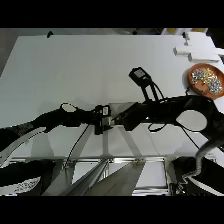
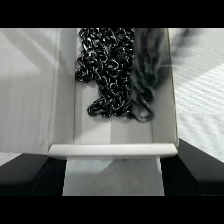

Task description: Fold the box and place the chain.

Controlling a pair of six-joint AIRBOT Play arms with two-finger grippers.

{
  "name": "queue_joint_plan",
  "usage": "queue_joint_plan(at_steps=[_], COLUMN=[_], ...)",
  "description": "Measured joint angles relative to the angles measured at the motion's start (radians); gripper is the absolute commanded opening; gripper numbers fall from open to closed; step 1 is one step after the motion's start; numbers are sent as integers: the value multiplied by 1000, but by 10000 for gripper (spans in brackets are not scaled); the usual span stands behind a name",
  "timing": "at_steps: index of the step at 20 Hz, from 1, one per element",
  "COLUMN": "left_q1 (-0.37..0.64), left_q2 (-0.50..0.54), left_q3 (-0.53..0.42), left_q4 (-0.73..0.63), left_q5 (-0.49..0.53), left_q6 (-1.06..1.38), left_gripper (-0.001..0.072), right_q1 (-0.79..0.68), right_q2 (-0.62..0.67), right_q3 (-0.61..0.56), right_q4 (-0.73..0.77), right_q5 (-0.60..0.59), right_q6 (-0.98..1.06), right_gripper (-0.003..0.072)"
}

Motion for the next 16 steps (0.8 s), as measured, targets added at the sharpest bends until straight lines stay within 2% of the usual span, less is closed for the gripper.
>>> queue_joint_plan(at_steps=[1,2,3,4,5,10,11,12,13,16], left_q1=[0,0,0,0,0,0,0,0,0,0], left_q2=[0,0,0,0,0,0,0,0,0,0], left_q3=[0,0,0,0,0,0,0,0,0,0], left_q4=[0,0,0,0,0,0,0,0,0,0], left_q5=[0,0,0,0,0,0,0,0,0,0], left_q6=[0,0,0,0,0,0,0,0,0,0], left_gripper=[88,88,88,88,88,88,88,88,88,88], right_q1=[3,4,5,6,7,-106,-152,-207,-261,-435], right_q2=[-18,-35,-51,-65,-76,-99,-99,-99,-99,-106], right_q3=[-5,-9,-12,-14,-15,75,102,126,140,145], right_q4=[-6,-12,-17,-20,-23,-21,-19,-15,-14,-16], right_q5=[-4,-5,-5,-4,3,117,149,180,208,269], right_q6=[0,2,4,4,-1,-126,-166,-222,-282,-454], right_gripper=[20,69,168,215,228,217,191,79,18,17])
